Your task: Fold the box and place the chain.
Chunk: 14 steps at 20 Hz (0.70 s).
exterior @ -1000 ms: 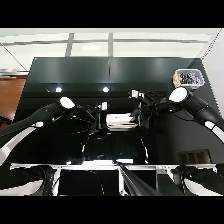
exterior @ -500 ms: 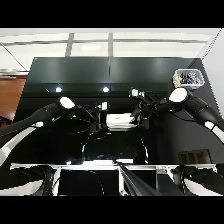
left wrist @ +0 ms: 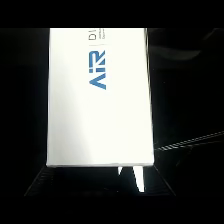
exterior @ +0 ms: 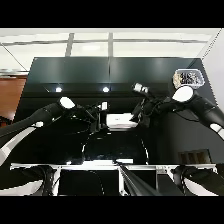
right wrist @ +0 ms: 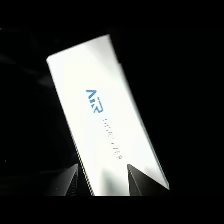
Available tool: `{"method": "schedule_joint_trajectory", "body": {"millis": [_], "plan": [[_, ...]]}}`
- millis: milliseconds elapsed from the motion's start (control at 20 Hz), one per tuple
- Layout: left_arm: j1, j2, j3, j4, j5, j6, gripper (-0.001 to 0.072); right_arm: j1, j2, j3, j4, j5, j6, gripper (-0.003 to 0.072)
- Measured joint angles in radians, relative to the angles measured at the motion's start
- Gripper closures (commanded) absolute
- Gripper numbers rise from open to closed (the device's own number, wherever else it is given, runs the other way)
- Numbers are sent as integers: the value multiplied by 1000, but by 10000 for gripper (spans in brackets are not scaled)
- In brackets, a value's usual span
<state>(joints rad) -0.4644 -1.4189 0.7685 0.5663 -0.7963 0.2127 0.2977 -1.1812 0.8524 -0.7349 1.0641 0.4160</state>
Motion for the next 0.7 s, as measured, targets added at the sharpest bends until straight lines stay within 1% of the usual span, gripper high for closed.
{"method": "schedule_joint_trajectory", "body": {"millis": [50, 100, 200, 250, 350, 500, 700], "plan": [[0, 0, 0, 0, 0, -1, 246, -15, 20, 4, 1, 13, 86, 651], [0, 0, 1, -1, 0, -1, 246, -33, 34, 3, 5, 37, 152, 663], [0, 0, 1, -2, 0, -1, 246, -65, 53, -16, 40, 114, 253, 664], [0, 0, 1, -2, 1, -1, 246, -74, 58, -31, 79, 153, 287, 664], [0, 0, 1, -2, 1, -1, 246, -80, 64, -61, 159, 185, 329, 663], [0, 0, 1, -2, 1, 0, 246, -76, 47, -90, 259, 132, 371, 663], [0, 0, 1, -2, 2, 0, 246, -62, -45, -104, 313, 72, 411, 663]]}}
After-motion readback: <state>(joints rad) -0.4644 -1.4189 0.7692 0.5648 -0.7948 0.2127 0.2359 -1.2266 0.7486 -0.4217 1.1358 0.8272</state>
